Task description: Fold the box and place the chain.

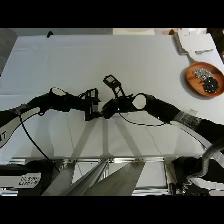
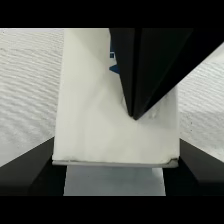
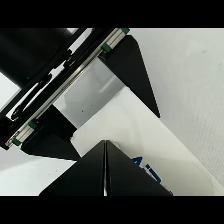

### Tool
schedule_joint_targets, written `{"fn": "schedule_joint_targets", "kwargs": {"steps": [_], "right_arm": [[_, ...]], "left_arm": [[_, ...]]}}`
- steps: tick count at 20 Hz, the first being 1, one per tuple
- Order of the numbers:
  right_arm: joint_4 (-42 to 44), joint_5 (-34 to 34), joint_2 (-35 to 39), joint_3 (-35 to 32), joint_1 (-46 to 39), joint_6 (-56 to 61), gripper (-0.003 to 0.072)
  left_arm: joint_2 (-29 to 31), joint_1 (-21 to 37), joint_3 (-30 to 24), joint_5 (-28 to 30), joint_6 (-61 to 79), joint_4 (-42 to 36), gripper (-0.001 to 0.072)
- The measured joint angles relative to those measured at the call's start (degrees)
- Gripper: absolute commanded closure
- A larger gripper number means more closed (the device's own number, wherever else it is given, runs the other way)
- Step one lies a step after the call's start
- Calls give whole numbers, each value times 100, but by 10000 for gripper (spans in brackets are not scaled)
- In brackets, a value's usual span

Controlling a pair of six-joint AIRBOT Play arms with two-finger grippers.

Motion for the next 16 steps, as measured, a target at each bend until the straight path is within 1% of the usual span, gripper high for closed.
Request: {"fn": "schedule_joint_targets", "kwargs": {"steps": [6,10,13,16], "right_arm": [[-197,177,87,-9,-15,-42,671],[-284,264,503,-13,-133,-249,671],[-297,297,857,-11,-492,-304,673],[-212,673,1005,-50,-1071,-330,674]], "left_arm": [[-2,0,-2,-15,-9,-7,391],[-2,7,0,57,-31,-57,391],[-2,7,2,46,-26,-39,391],[-2,7,2,31,-22,-28,391]]}}
